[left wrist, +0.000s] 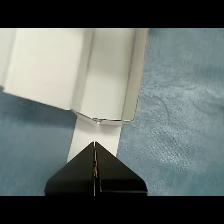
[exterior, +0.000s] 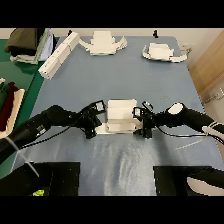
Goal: Fold the box.
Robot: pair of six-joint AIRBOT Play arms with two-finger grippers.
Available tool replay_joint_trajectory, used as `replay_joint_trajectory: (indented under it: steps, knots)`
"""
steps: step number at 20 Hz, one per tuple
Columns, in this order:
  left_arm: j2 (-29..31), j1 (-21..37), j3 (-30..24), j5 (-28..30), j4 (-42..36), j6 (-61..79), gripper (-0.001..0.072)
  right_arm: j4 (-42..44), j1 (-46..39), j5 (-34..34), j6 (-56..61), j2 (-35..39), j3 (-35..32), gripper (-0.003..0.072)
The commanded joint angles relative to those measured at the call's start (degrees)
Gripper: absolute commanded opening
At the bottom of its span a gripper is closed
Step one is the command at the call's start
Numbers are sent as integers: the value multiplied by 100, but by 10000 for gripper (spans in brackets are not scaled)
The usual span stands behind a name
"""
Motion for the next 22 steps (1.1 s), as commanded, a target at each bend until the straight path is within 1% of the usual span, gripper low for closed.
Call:
replay_joint_trajectory:
  steps: [1,2,3,4,5,6,8,9,10,12,16,18,20,22]
  knots:
    - [1102,168,4,50,1440,-3560,14,-2,0,2,-7,0,-2,510]
    - [1307,365,0,-35,2094,-5235,14,-2,0,2,-7,0,-2,510]
    - [1412,660,0,-350,2994,-7272,14,-2,0,2,-7,0,-2,509]
    - [1403,977,0,-835,3713,-8762,15,-4,0,2,-7,0,-2,509]
    - [1340,1320,-24,-1250,4013,-9477,14,-4,0,2,-7,0,-2,510]
    - [1255,1609,-66,-1357,3816,-9440,14,-2,0,2,-7,0,-2,510]
    - [979,1974,-168,-1263,2798,-8806,13,-2,0,2,-7,0,-2,509]
    - [767,2011,-208,-1220,2424,-8581,13,-4,0,2,-7,0,-2,510]
    - [535,1991,-223,-1180,2210,-8513,13,-2,0,2,-7,0,-2,510]
    - [127,1849,-221,-1038,1862,-8362,13,-4,0,2,-7,0,-2,510]
    - [-616,1215,-221,-264,1198,-8002,13,-2,0,2,-7,0,-2,510]
    - [-905,951,-221,-7,782,-7705,13,-2,0,2,-7,0,-2,510]
    - [-1137,798,-219,107,249,-7265,13,-2,0,2,-7,0,-2,510]
    - [-1270,723,-219,111,-494,-6599,13,-2,0,2,-7,0,-2,510]
